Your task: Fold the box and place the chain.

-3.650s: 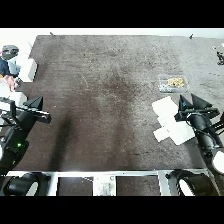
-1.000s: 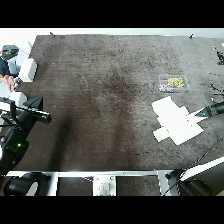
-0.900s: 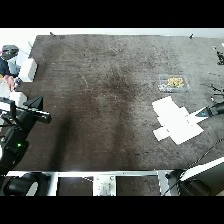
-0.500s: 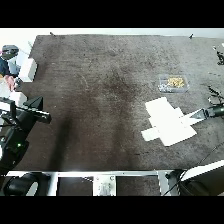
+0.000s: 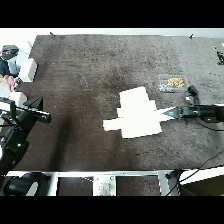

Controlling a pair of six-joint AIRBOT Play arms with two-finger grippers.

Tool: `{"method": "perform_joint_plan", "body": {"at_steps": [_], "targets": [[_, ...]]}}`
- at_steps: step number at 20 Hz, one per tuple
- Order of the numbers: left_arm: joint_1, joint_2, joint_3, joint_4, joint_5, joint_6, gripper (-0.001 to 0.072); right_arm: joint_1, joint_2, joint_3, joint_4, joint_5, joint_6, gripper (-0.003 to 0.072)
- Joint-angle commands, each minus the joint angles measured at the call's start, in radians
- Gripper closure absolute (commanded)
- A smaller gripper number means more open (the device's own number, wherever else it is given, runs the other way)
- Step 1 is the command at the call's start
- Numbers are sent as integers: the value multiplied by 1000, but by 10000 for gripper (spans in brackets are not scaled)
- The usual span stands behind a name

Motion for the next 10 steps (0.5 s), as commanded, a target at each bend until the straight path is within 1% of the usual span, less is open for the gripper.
{"method": "perform_joint_plan", "body": {"at_steps": [1, 3, 4, 5, 7, 10], "targets": [[0, 0, -1, 0, 0, 0, 696, 218, 27, -78, 224, -197, 10, 676], [0, 0, 0, 0, -1, 0, 696, 333, 30, -78, 335, -309, 4, 676], [0, 0, 0, 0, -3, 0, 695, 374, 36, -75, 372, -344, -11, 676], [0, 0, 0, 0, -10, 0, 696, 404, 51, -74, 392, -407, -16, 676], [0, 0, 2, 0, -37, 0, 696, 441, 94, -74, 399, -555, -8, 677], [0, 0, 1, 0, -119, -26, 695, 475, 146, -74, 352, -708, 46, 678]]}}
